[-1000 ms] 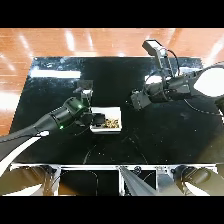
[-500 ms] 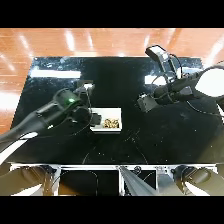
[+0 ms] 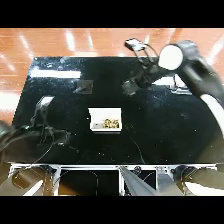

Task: Fold the box and place the chain.

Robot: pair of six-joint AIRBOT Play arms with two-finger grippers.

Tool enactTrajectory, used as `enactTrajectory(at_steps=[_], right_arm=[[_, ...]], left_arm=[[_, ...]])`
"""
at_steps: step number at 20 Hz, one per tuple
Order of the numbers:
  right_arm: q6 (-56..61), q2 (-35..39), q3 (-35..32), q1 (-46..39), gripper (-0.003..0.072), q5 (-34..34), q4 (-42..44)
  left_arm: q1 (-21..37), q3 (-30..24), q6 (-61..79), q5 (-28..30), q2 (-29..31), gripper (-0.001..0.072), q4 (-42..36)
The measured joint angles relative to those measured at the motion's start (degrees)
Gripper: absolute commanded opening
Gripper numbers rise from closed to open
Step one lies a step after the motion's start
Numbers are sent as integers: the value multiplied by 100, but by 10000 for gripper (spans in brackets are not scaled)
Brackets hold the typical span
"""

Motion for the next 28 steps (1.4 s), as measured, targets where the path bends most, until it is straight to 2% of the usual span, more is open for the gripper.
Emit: enactTrajectory(at_steps=[4, 8, 11, 15, 24, 25, 28], right_arm=[[-839, -859, 553, 131, 610, 424, 610], [-1279, -1117, 702, 256, 610, 1130, 1123], [-1445, -1176, 721, 343, 610, 1554, 1346], [-1596, -1204, 603, 461, 610, 1792, 1467], [-1906, -1211, 481, 920, 613, 1744, 1165], [-1937, -1211, 479, 953, 636, 1735, 1119], [-2017, -1211, 472, 1001, 640, 1722, 1012]], left_arm=[[378, -409, 197, -11, 828, 513, -551], [483, -520, 302, -96, 1038, 513, -734], [507, -546, 337, -236, 1012, 513, -807], [518, -557, 352, -391, 861, 513, -903], [518, -562, 365, -691, 365, 513, -962], [518, -562, 372, -717, 310, 513, -962], [518, -562, 376, -848, 203, 513, -981]])
